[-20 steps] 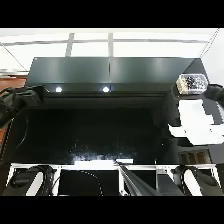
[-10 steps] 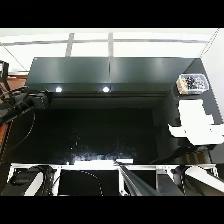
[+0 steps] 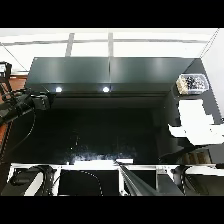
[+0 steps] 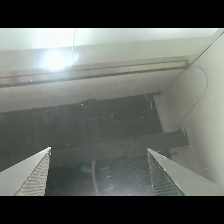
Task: Fold the box and place the chain.
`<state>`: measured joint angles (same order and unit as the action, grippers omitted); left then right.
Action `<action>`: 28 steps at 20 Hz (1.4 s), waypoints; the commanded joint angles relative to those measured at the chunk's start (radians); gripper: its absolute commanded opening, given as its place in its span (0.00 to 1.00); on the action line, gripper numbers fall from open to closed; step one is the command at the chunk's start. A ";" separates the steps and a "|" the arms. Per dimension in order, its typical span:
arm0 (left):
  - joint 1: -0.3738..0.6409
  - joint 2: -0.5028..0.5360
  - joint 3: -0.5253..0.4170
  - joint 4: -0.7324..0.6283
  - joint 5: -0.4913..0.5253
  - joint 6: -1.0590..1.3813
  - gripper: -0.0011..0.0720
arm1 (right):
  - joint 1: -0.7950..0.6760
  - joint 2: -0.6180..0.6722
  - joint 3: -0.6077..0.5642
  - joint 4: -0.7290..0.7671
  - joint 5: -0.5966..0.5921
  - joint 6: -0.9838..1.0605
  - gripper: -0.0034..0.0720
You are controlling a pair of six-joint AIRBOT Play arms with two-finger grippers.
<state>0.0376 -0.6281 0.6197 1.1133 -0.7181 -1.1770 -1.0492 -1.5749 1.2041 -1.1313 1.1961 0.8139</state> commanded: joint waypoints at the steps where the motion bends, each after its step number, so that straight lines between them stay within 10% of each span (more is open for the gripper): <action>1: 0.000 0.000 0.001 -0.003 -0.001 -0.002 0.99 | 0.008 -0.040 0.030 0.013 0.128 -0.090 1.00; 3: 0.000 0.000 0.001 -0.003 -0.001 -0.002 0.99 | 0.006 -0.040 0.030 0.011 0.145 -0.093 0.69; 7: 0.000 0.000 0.001 -0.004 -0.003 -0.002 0.99 | 0.006 -0.024 0.030 -0.050 0.135 -0.045 0.68; 9: 0.000 0.000 0.001 -0.015 -0.027 -0.002 0.99 | 0.006 -0.013 0.030 -0.059 0.128 -0.026 0.35; 11: 0.000 0.000 0.001 -0.018 -0.084 -0.002 0.99 | 0.006 -0.003 0.029 -0.085 0.127 0.010 0.29; 12: 0.000 0.000 0.001 -0.018 -0.105 -0.002 0.99 | 0.006 0.004 0.029 -0.080 0.128 0.018 0.05; 28: -0.001 0.000 -0.015 -0.163 -0.159 -0.036 0.99 | 0.441 0.249 -0.301 0.544 0.145 -0.013 0.06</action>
